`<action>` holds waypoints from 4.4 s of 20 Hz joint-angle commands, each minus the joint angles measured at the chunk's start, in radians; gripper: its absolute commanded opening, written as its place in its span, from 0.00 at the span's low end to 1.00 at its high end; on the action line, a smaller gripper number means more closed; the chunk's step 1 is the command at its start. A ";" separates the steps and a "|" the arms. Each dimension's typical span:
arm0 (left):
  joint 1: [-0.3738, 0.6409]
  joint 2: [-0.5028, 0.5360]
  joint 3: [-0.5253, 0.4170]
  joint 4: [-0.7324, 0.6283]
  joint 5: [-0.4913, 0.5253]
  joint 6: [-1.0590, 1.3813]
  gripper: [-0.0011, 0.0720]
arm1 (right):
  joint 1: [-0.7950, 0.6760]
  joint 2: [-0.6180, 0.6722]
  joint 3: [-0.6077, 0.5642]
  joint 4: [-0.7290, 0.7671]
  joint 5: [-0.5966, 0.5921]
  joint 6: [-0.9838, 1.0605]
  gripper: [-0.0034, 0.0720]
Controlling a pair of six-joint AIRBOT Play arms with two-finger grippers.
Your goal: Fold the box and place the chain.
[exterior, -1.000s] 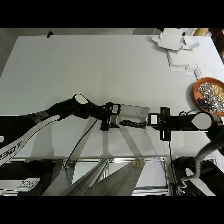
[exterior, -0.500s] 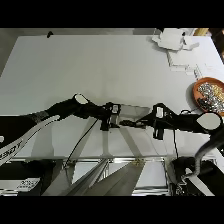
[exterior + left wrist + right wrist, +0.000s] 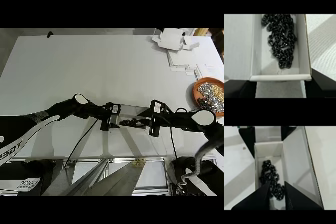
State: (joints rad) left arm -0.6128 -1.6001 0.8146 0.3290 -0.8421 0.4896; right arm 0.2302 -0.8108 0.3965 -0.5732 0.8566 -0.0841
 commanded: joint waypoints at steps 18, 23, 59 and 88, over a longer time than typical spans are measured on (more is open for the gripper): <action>0.000 0.000 0.000 0.000 0.000 0.000 0.61 | 0.006 -0.006 -0.001 -0.724 0.054 0.245 0.37; 0.000 0.000 0.000 0.000 0.000 0.000 0.61 | 0.006 -0.054 -0.001 -0.724 0.033 0.240 0.37; 0.000 0.000 0.000 0.000 0.000 0.000 0.61 | 0.008 0.122 -0.001 0.007 0.023 -0.019 0.07; 0.000 0.000 0.000 0.000 0.000 0.000 0.61 | -0.334 -0.095 0.167 -0.551 0.180 -0.042 0.31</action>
State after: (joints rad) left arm -0.6132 -1.6001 0.8146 0.3294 -0.8425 0.4896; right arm -0.0471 -0.8402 0.5602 -1.0943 1.0389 -0.0780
